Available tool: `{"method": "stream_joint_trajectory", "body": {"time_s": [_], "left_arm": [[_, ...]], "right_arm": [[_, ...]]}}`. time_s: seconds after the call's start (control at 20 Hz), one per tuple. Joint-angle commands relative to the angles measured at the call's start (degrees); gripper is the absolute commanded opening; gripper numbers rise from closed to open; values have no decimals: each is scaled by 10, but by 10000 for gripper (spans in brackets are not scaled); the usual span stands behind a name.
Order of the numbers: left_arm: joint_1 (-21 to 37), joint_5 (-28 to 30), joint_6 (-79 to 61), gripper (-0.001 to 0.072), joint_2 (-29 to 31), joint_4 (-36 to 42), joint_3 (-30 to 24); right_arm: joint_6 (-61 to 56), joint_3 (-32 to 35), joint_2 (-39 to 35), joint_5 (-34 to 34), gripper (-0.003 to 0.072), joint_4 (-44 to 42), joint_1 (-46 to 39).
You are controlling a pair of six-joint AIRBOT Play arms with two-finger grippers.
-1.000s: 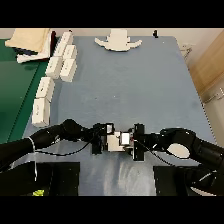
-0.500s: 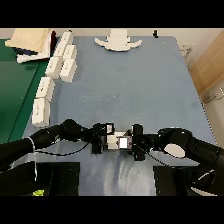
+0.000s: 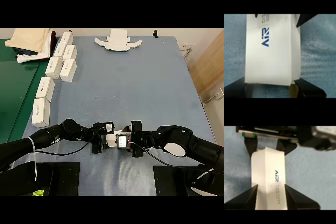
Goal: Fold the box.
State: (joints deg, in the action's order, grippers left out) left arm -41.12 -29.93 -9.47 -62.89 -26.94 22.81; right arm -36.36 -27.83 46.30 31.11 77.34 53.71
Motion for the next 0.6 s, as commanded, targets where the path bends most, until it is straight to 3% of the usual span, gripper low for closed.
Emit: {"method": "stream_joint_trajectory", "body": {"time_s": [0.0, 0.55], "left_arm": [[0, -2, -1, 309, 0, -1, 0], [0, -2, -1, 309, 0, -1, 0]], "right_arm": [[0, -10, 0, -2, 542, 12, 0], [-1, -10, -34, -2, 541, 39, -2]]}}
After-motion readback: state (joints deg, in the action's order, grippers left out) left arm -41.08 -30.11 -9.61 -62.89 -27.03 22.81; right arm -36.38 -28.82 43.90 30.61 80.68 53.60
